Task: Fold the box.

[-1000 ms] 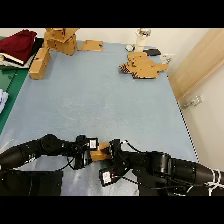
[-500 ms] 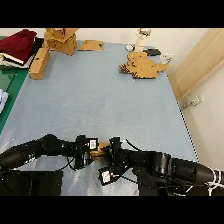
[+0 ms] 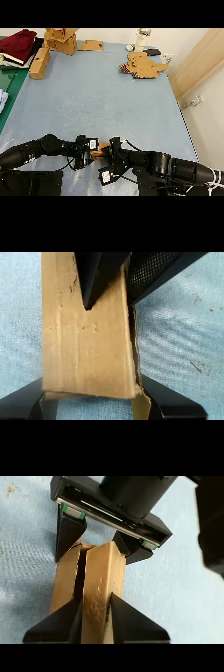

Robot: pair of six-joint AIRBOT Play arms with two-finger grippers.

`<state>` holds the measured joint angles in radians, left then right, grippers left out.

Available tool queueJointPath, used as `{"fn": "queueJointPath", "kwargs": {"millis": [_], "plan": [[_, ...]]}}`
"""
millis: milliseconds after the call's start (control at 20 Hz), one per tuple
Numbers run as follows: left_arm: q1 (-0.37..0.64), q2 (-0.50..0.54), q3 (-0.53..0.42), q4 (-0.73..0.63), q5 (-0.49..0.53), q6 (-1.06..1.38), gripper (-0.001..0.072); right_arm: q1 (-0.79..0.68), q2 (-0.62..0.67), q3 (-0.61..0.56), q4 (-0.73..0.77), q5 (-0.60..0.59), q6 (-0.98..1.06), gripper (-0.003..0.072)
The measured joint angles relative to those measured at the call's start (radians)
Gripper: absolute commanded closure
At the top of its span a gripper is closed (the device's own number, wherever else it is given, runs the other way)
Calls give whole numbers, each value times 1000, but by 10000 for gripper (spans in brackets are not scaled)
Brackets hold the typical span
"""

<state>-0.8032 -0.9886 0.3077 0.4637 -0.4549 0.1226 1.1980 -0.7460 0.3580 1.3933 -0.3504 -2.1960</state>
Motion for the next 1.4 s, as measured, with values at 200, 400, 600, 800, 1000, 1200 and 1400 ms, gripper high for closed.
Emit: {"fn": "queueJointPath", "kwargs": {"millis": [200,400,600,800,1000,1200,1400], "plan": [[0,0,0,0,0,0,110,0,0,0,3,-3,0,285],[0,0,0,0,0,0,110,1,2,0,24,-14,1,232],[0,0,0,0,0,0,110,-1,9,1,35,-35,5,232],[0,0,0,0,0,0,110,-1,47,0,39,-56,7,232],[0,0,0,0,0,0,110,-1,89,0,40,-54,7,231],[0,0,0,0,0,0,110,0,101,0,74,-61,8,231],[0,0,0,0,0,0,110,2,113,0,135,-74,8,230]]}}
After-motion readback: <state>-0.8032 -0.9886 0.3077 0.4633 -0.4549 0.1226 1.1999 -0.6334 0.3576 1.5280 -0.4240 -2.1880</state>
